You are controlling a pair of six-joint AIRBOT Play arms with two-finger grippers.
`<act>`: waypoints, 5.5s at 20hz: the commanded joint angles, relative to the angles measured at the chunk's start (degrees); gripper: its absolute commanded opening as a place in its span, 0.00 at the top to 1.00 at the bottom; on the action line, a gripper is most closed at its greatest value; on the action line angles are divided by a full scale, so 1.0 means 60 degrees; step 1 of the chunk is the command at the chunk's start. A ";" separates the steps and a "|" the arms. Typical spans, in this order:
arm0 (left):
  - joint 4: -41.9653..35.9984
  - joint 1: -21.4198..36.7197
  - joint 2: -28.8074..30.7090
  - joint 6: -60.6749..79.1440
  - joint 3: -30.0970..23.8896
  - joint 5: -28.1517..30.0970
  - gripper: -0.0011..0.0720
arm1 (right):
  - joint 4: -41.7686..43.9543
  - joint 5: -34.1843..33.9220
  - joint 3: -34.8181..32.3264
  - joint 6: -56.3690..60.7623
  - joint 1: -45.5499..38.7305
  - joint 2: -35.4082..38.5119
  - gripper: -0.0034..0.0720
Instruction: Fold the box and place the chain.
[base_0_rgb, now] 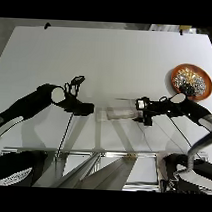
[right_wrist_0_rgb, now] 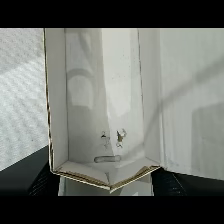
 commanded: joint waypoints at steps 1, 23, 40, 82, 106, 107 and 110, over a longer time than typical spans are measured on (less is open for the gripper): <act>-0.0991 -0.0302 -0.0710 0.0291 -0.0025 0.0528 0.80 | 0.0000 0.0000 0.0004 0.0000 -0.0004 0.0004 0.43; -0.2976 -0.0758 -0.0022 0.1410 0.0029 0.1013 0.72 | 0.0000 0.0004 0.0004 0.0000 -0.0004 0.0004 0.43; -0.2732 -0.1468 -0.0270 0.0579 0.0539 0.1326 0.67 | 0.0000 0.0004 0.0004 0.0000 -0.0004 0.0004 0.43; 0.3792 -0.3395 -0.3636 -0.8003 0.4830 -0.2463 0.81 | 0.0000 0.0007 0.0004 0.0000 -0.0004 0.0004 0.43; 0.3840 -0.3610 -0.3931 -0.7683 0.4830 -0.2386 0.71 | 0.0000 0.0007 0.0004 0.0000 -0.0004 0.0004 0.43; 0.3803 -0.3610 -0.3923 -0.7541 0.4834 -0.2393 0.71 | 0.0000 0.0007 0.0004 0.0000 -0.0004 0.0004 0.43; 0.3577 -0.3577 -0.3803 -0.7246 0.4881 -0.2397 0.71 | 0.0000 0.0007 0.0004 0.0000 -0.0004 0.0004 0.43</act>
